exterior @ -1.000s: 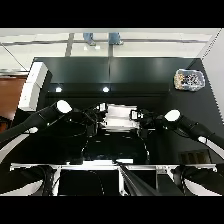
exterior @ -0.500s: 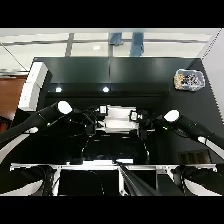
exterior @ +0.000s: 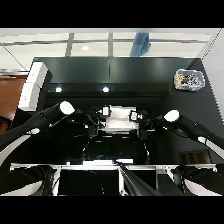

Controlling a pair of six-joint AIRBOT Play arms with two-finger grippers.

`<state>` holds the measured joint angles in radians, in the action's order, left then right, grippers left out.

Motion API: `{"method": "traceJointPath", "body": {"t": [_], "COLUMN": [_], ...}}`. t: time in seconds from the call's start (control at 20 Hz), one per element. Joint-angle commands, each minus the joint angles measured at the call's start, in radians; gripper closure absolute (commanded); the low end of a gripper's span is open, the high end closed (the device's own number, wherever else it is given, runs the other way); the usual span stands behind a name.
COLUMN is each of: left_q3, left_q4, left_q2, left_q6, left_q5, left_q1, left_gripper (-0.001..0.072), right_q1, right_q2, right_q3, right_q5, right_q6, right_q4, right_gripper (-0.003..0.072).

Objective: Fold the box and place the chain.

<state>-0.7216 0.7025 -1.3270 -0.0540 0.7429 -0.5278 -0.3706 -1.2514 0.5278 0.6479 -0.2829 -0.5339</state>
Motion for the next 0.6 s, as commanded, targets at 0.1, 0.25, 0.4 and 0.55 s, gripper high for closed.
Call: {"method": "traceJointPath", "body": {"t": [0.1, 0.25, 0.4, 0.55], "left_q3": [-0.001, -0.001, -0.001, -0.001], "left_q4": [-0.056, -0.145, -0.143, -0.137], "left_q2": [-0.002, -0.018, -0.035, -0.037], "left_q6": [0.005, 0.006, 0.027, 0.028], "left_q5": [-0.026, -0.028, -0.025, 0.002], "left_q1": [-0.006, -0.008, -0.008, -0.008], "left_gripper": [0.0423, 0.0423, 0.049, 0.0683], "right_q1": [0.0, 0.0, 0.0, 0.0], "right_q2": [0.001, 0.001, 0.001, 0.001], "right_q3": [0.0, 0.0, 0.0, 0.0], "right_q5": [-0.002, -0.002, -0.002, -0.002], "right_q6": [0.0, 0.0, 0.0, 0.0], "right_q4": [0.0, 0.0, 0.0, 0.001], "right_gripper": [0.0559, 0.0559, 0.0559, 0.0559]}}
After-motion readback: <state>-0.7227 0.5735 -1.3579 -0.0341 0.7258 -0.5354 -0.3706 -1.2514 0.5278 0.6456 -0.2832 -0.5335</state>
